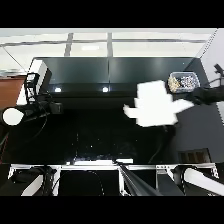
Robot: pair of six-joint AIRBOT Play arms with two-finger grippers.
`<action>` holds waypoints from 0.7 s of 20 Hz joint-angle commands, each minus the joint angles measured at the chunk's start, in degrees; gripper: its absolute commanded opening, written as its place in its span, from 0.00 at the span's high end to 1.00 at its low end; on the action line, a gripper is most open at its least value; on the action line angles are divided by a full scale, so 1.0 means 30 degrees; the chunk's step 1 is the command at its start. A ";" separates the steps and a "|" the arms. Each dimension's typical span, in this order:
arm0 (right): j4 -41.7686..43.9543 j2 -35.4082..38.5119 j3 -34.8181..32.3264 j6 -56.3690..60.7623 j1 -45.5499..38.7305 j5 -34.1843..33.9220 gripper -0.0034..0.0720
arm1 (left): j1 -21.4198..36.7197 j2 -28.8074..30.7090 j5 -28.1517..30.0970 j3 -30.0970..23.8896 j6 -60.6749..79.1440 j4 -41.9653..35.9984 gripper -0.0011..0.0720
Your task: Fold the box and place the chain.
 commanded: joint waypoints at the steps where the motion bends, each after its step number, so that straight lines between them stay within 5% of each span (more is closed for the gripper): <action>1: 0.4532 0.3045 -0.4677 0.0248 0.5472 -0.6047 0.94 | -0.0007 -0.0954 -0.0095 -0.0015 0.0015 -0.1188 0.95; 4: 0.5071 0.3555 -0.7213 0.0634 1.0316 -1.0193 0.94 | -0.0007 -0.1974 -0.0160 0.0015 0.0051 -0.3082 0.90; 5: 0.5064 0.3555 -0.7737 0.1137 1.1577 -1.1409 0.94 | -0.0022 -0.2310 -0.0146 0.0058 0.0627 -0.4175 0.53; 6: 0.5071 0.3548 -0.8145 0.1574 1.2750 -1.2407 0.94 | -0.0015 -0.2645 -0.0197 0.0168 0.1596 -0.5493 0.05; 10: 0.4867 0.3534 -0.8553 0.1858 1.5278 -1.3151 0.94 | 0.0044 -0.5676 -0.2798 0.2317 0.7067 -1.1096 0.03; 14: 0.4867 0.3534 -0.8553 0.1858 1.5810 -1.3136 0.94 | 0.0634 -1.2167 -0.9071 0.5858 0.7759 -1.4069 0.04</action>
